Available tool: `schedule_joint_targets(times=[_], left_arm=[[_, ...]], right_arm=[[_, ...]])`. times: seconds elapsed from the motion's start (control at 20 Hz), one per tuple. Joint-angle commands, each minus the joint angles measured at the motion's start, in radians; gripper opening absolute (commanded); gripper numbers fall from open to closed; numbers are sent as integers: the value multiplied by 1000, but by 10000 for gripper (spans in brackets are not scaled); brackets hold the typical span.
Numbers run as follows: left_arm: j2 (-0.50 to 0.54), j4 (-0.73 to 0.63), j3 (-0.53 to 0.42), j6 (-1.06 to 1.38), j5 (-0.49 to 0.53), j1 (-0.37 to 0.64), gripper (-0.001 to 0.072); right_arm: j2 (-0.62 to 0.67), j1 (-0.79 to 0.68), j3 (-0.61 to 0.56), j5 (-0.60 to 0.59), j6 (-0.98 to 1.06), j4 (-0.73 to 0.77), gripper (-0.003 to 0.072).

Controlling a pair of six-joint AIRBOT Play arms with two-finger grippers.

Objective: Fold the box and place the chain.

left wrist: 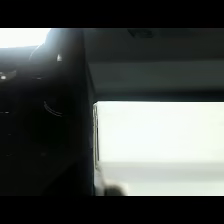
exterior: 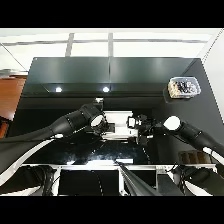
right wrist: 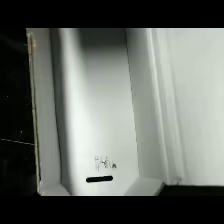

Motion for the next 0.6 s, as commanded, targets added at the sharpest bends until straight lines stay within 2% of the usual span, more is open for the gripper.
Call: schedule_joint_targets(times=[0.0,0.15,0.4,0.45,0.5,0.55], left_arm=[[0,46,1,3,-50,7,32],[0,74,1,7,-71,8,32],[0,74,0,7,-62,7,32],[0,74,0,7,-62,7,32],[0,73,0,7,-63,7,32],[0,73,0,7,-63,7,33]], right_arm=[[38,-3,1,3,18,-75,701],[38,-11,1,5,46,-138,701],[35,-9,1,23,46,-116,699],[32,-4,1,24,46,-95,667],[28,4,1,23,46,-89,591],[23,12,1,23,46,-87,594]])
